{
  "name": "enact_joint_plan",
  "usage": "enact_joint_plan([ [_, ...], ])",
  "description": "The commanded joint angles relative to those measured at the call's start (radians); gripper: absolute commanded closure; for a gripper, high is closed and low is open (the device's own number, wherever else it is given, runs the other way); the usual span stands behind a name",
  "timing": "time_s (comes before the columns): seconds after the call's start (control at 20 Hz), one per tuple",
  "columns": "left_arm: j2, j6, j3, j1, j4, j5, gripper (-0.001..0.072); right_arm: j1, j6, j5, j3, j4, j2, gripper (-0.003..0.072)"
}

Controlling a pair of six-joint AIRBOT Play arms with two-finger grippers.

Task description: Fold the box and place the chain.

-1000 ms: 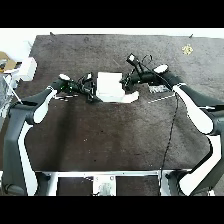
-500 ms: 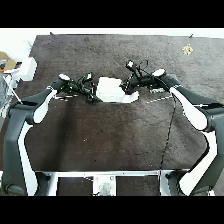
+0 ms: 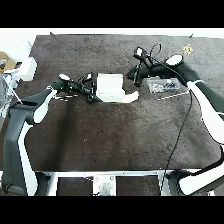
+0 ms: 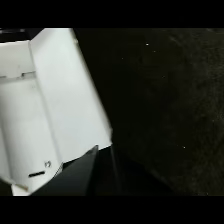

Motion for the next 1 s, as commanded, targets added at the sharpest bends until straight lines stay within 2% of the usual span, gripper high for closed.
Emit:
enact_joint_plan([
  [0.0, 0.0, 0.0, 0.0, 0.0, 0.0, -0.001, 0.0356, 0.026, 0.077, 0.086, -0.006, -0.303, 0.065, 0.0229],
  [0.05, 0.0, 0.0, 0.0, 0.0, 0.0, 0.0, 0.0357, 0.034, 0.077, 0.066, -0.023, -0.322, 0.061, 0.0107],
  [0.1, 0.0, 0.0, 0.0, 0.0, 0.0, 0.0, 0.0357, 0.04, 0.076, 0.031, -0.04, -0.32, 0.052, 0.0047],
  [0.15, 0.0, 0.0, 0.0, 0.0, 0.0, 0.0, 0.0356, 0.045, 0.051, 0.002, -0.055, -0.322, 0.035, 0.005],
  [0.3, 0.0, 0.0, 0.0, 0.0, 0.0, 0.0, 0.0356, 0.046, -0.027, 0.003, -0.056, -0.275, -0.045, 0.0072],
  [0.35, 0.0, 0.0, 0.0, 0.0, 0.0, 0.0, 0.0356, 0.048, -0.044, 0.006, -0.056, -0.259, -0.068, 0.0128],
  [0.75, 0.0, 0.0, 0.0, 0.0, 0.0, 0.0, 0.0357, 0.075, -0.06, 0.006, -0.056, -0.206, -0.111, 0.0137],
  [0.8, 0.0, 0.0, 0.0, 0.0, 0.0, 0.0, 0.0356, 0.075, -0.059, 0.006, -0.056, -0.196, -0.116, 0.0242],
  [0.9, 0.0, 0.0, 0.0, 0.0, 0.0, 0.0, 0.0356, 0.075, -0.06, 0.005, -0.056, -0.173, -0.129, 0.0243],
  [0.95, 0.0, 0.0, 0.0, 0.0, 0.0, 0.0, 0.0357, 0.075, -0.059, 0.001, -0.056, -0.169, -0.136, 0.0343],
])
